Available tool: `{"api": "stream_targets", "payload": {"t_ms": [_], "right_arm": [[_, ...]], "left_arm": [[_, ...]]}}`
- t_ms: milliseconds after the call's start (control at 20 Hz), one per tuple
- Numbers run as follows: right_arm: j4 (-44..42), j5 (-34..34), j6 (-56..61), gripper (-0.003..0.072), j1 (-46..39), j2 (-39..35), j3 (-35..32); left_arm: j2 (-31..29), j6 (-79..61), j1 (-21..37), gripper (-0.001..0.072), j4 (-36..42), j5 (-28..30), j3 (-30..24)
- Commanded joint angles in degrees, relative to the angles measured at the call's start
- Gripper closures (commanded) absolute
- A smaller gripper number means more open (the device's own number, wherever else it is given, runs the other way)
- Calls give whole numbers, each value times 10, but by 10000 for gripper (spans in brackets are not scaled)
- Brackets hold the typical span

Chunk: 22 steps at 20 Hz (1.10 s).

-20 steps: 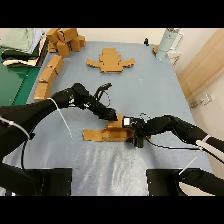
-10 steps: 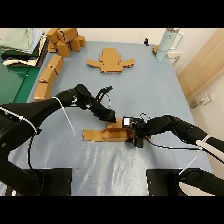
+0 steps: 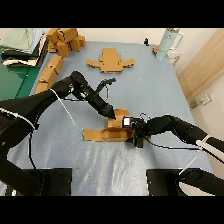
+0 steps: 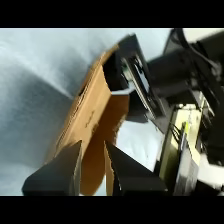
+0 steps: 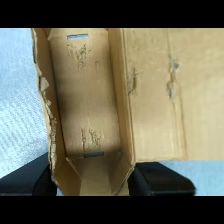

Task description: Fold the box.

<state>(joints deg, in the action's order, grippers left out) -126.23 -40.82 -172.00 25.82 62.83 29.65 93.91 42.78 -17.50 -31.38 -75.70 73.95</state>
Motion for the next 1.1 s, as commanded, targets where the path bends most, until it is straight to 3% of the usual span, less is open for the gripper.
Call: {"api": "stream_targets", "payload": {"t_ms": [0, 150, 300, 400, 600, 700, 800, 1050], "right_arm": [[0, 0, 0, 126, 0, 0, 0], [0, 0, 0, 126, 0, 0, 0], [0, 0, 0, 126, 0, 0, 0], [0, 0, 0, 126, 0, 0, 0], [0, 0, 0, 126, 0, 0, 0], [0, 0, 0, 126, 0, 0, 0], [0, 0, 0, 126, 0, 0, 0], [0, 0, 0, 126, 0, 0, 0]], "left_arm": [[-1, -73, 3, 695, 1, -87, 7], [-10, -120, 13, 695, 39, -135, -1], [-66, -161, 28, 696, 42, -98, -66], [-132, -214, 38, 695, 41, -32, -141], [-305, -402, 42, 682, 31, 196, -337], [-348, -487, 43, 191, 32, 276, -403], [-352, -514, 42, 191, 31, 305, -430], [-304, -575, 31, 191, 32, 316, -431]]}}
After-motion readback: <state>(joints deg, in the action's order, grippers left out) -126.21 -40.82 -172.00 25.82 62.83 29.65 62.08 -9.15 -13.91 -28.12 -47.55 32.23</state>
